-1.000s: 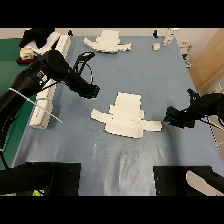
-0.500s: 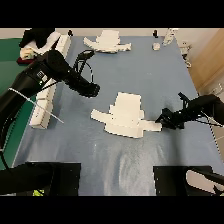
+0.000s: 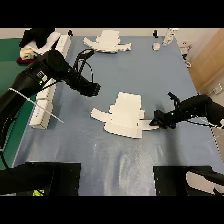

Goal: Fold the box.

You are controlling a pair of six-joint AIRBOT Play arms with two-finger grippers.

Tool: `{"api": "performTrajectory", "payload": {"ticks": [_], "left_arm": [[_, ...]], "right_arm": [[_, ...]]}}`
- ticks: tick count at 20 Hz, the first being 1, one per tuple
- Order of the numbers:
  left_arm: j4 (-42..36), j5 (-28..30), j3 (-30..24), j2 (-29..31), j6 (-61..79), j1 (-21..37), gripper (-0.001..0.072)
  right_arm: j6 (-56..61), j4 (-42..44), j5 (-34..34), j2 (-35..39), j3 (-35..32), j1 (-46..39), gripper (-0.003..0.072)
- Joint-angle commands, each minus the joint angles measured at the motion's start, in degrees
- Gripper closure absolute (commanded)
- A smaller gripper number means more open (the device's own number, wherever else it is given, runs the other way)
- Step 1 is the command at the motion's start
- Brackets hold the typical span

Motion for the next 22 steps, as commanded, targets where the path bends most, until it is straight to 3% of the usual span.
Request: {"api": "performTrajectory", "payload": {"ticks": [1, 5, 6, 7, 11, 14, 17, 22], "left_arm": [[-0.59, 1.68, 0.07, 0.00, 0.00, -0.02, 0.0698], [-0.70, 1.73, 0.07, 0.00, 0.33, 0.63, 0.0669], [-0.66, 1.40, 0.07, 0.00, -0.04, 1.99, 0.0361], [-0.90, 0.70, 0.07, 0.00, -1.55, 3.76, 0.0181], [-3.37, -8.52, -0.90, 0.00, 2.54, 11.63, 0.0183], [-13.79, -12.79, -5.79, -0.17, 10.49, 17.94, 0.0184], [-25.22, -13.22, -11.87, -2.60, 18.32, 22.84, 0.0183], [-31.61, -13.60, -13.84, -13.60, 26.53, 20.94, 0.0184]], "right_arm": [[-0.76, 1.05, 3.10, -0.04, 0.15, 3.39, 0.0684], [-4.28, 1.07, -0.42, 0.61, 0.39, 7.37, 0.0685], [-4.61, 0.92, -0.96, 1.44, -0.07, 8.70, 0.0685], [-5.11, 0.74, -0.70, 3.04, -1.20, 10.19, 0.0685], [-6.03, 0.50, 4.96, 13.99, -9.11, 14.82, 0.0685], [-5.99, 0.20, 9.11, 20.68, -12.48, 16.74, 0.0685], [-5.97, -0.02, 8.57, 21.24, -12.55, 16.68, 0.0685], [-5.97, 0.22, 7.80, 21.27, -12.55, 16.68, 0.0685]]}}
